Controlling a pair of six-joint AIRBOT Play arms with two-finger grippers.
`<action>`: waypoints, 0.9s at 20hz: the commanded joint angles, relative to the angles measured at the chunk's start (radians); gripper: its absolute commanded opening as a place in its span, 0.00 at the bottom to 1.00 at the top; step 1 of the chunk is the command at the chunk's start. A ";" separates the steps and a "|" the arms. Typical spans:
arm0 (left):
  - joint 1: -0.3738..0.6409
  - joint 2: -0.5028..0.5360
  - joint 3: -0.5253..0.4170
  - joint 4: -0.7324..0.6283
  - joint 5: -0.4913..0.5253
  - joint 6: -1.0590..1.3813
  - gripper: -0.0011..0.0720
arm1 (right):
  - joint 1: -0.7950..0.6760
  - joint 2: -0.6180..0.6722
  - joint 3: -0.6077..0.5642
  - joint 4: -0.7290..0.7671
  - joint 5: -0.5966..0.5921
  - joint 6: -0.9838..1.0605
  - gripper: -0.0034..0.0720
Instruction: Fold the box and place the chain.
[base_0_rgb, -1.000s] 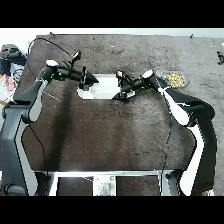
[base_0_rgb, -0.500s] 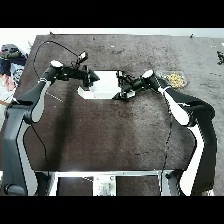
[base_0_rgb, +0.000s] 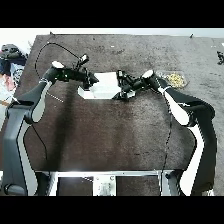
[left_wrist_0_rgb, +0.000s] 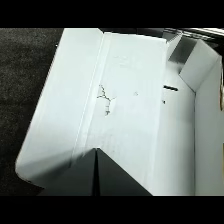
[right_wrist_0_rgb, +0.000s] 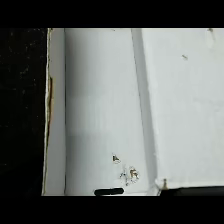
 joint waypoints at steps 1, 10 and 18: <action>0.004 0.007 0.001 -0.011 -0.006 0.000 0.03 | 0.001 0.000 0.000 -0.001 0.000 0.000 0.66; 0.100 0.180 0.005 0.014 -0.217 0.006 0.03 | 0.001 0.000 0.000 0.000 0.000 0.000 0.66; 0.031 0.172 -0.057 0.364 -0.182 0.033 0.82 | 0.001 0.000 0.000 0.000 0.000 0.000 0.66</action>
